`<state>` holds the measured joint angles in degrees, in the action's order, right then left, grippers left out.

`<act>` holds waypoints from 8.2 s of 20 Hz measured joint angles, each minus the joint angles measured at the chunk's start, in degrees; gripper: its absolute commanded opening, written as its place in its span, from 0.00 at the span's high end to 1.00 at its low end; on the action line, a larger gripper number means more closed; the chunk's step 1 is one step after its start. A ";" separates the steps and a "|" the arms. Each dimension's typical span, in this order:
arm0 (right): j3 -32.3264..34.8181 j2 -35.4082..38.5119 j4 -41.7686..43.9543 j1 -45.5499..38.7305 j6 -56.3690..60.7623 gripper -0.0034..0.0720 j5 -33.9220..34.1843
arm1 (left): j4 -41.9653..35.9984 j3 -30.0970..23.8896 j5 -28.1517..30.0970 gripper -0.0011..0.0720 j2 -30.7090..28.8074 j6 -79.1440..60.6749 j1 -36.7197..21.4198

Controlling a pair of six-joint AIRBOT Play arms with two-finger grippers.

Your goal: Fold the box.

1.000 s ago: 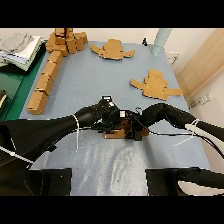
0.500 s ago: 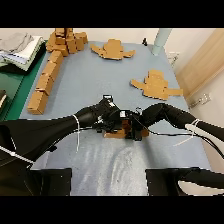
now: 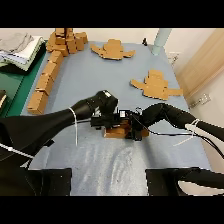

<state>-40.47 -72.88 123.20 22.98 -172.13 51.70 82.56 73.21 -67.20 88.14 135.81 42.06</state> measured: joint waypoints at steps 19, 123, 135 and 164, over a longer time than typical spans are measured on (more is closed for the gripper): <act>0.00 0.00 0.02 0.00 0.04 0.35 0.02 | -16.28 0.20 -8.55 0.97 -3.58 -54.53 -24.22; 0.00 24.11 -12.50 -0.48 53.92 0.03 16.61 | -58.97 -34.27 34.27 0.42 -10.05 -155.47 -15.50; -0.13 17.57 5.57 0.59 83.21 0.95 6.88 | -58.95 -34.27 34.21 0.42 -10.03 -155.47 -15.50; -20.44 -5.40 6.05 -1.68 57.16 0.95 8.24 | -58.95 -34.27 34.18 0.42 -10.05 -155.49 -15.50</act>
<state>-60.90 -78.28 129.25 21.30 -114.98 59.94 23.62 38.94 -33.01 78.08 -19.68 26.57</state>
